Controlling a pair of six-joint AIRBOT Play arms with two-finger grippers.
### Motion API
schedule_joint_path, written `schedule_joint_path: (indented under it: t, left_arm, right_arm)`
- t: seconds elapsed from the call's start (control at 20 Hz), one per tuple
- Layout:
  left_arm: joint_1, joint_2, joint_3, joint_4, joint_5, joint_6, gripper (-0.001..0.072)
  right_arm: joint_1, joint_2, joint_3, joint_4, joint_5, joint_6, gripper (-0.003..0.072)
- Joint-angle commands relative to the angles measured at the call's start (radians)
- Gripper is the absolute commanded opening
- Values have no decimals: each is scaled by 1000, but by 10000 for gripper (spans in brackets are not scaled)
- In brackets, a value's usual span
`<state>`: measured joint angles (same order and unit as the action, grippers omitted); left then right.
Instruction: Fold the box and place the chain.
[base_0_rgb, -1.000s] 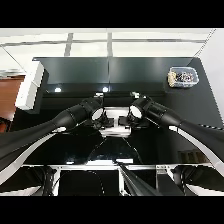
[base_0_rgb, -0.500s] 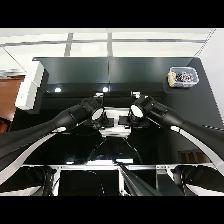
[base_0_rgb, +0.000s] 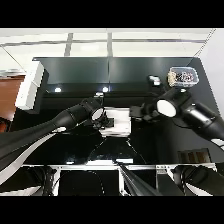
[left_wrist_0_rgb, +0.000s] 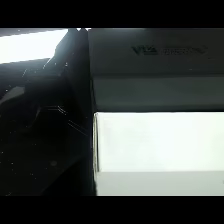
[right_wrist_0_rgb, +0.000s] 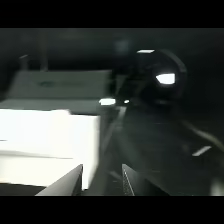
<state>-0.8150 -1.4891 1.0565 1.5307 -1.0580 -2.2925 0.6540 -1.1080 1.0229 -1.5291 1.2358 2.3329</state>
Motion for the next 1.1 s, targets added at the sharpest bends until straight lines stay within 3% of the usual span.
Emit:
schedule_joint_path:
  t: [0.0, 0.45, 0.6, 0.75, 0.9, 0.95, 1.0, 1.05]
  left_arm:
    - [1, 0, 1, 2, -1, 0, 28]
    - [1, 0, 1, 10, 1, 0, 28]
    - [1, 0, 1, 9, 2, 0, 28]
    - [1, 0, 1, 10, 2, 0, 28]
    - [1, 0, 1, 10, 14, 0, 28]
    - [1, 0, 1, 9, 18, 0, 28]
    - [1, 0, 1, 9, 23, 0, 28]
    - [1, 0, 1, 9, 26, 0, 28]
  right_arm:
    - [-55, 52, 1, -114, 176, -21, 294]
    - [-150, 52, 0, -136, 241, -63, 294]
    - [-156, 52, 0, -257, 237, -63, 294]
    - [-159, 51, 0, -426, 147, -63, 294]
    - [-254, 46, 0, -450, -36, -15, 295]
    - [-306, 39, 0, -437, -110, -11, 434]
    - [-364, 29, 0, -418, -209, -21, 672]
    - [-422, 19, 0, -379, -315, -71, 672]
